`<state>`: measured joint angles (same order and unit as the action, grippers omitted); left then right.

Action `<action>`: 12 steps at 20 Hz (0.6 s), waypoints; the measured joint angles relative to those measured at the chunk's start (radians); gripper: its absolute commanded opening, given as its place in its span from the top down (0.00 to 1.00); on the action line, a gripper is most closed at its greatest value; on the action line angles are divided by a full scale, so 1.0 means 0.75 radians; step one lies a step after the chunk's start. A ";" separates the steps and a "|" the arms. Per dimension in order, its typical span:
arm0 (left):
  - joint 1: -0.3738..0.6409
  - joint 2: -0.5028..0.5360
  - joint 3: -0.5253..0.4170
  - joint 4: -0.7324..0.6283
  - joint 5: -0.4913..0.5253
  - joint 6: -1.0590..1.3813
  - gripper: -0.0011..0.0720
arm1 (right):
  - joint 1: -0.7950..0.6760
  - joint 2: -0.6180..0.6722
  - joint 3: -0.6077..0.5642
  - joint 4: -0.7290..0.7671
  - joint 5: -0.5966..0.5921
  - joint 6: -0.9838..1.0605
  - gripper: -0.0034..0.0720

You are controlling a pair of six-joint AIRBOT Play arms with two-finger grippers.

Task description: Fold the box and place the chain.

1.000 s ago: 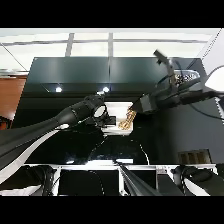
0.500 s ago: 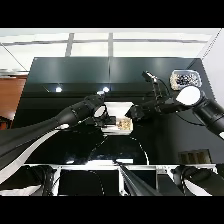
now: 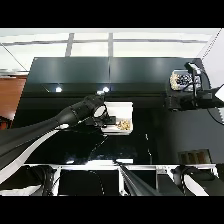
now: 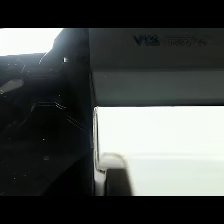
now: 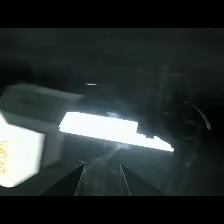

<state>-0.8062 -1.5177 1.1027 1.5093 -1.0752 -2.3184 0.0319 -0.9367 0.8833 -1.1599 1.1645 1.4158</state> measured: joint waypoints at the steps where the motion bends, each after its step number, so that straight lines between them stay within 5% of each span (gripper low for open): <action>1: 0.002 0.000 0.000 0.000 0.000 0.000 0.95 | -0.015 0.006 -0.012 -0.013 0.001 0.005 0.60; 2: 0.002 0.000 0.001 0.000 -0.001 0.000 0.82 | -0.025 0.008 -0.026 -0.019 0.003 0.010 0.60; 3: 0.002 0.000 0.005 -0.001 -0.003 0.001 0.55 | -0.033 0.011 -0.043 -0.024 0.002 0.013 0.60; 4: 0.002 0.002 0.010 -0.004 -0.004 0.001 0.41 | -0.039 0.013 -0.059 -0.025 0.002 0.014 0.60; 6: 0.001 0.015 0.027 -0.003 -0.022 0.001 0.24 | -0.045 0.015 -0.094 -0.029 0.001 0.018 0.60; 12: -0.021 0.212 0.036 0.161 -0.193 0.174 0.22 | -0.052 0.017 -0.145 -0.025 -0.035 0.020 0.60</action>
